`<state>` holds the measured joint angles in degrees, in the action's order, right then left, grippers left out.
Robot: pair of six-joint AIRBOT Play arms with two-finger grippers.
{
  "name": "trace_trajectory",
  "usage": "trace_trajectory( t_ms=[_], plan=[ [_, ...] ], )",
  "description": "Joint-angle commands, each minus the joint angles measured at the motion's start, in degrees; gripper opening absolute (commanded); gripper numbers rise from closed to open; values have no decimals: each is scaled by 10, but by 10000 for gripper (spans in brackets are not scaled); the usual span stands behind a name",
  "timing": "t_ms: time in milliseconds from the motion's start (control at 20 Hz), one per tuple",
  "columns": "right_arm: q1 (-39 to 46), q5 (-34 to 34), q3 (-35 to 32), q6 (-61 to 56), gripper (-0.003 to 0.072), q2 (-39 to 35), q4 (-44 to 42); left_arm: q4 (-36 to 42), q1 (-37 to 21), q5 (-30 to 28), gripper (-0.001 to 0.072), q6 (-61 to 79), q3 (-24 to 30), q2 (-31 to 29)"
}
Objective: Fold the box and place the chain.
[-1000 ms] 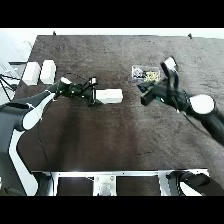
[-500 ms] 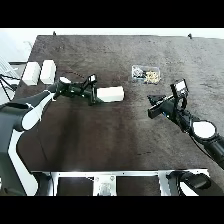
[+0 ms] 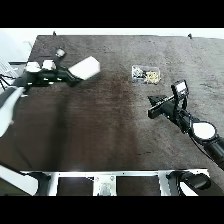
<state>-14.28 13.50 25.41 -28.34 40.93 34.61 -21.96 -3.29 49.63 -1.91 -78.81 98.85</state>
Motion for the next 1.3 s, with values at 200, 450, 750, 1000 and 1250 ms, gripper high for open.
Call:
trace_trajectory(
  t_ms=[200,450,750,1000,1250],
  plan=[
    [0,-3,-6,0,10,0,-1,2,-212,-123,15,-36,242,-211],
    [0,-26,-6,-2,10,7,-11,-4,-270,-159,16,-12,332,-266],
    [0,-32,-6,-2,10,22,-16,-34,-290,-250,16,-82,382,-283],
    [0,-37,-7,-2,9,36,-16,-34,-290,-322,17,-60,445,-295],
    [1,-37,-7,-1,9,44,-16,-13,-290,-294,17,-5,445,-294]
  ],
)
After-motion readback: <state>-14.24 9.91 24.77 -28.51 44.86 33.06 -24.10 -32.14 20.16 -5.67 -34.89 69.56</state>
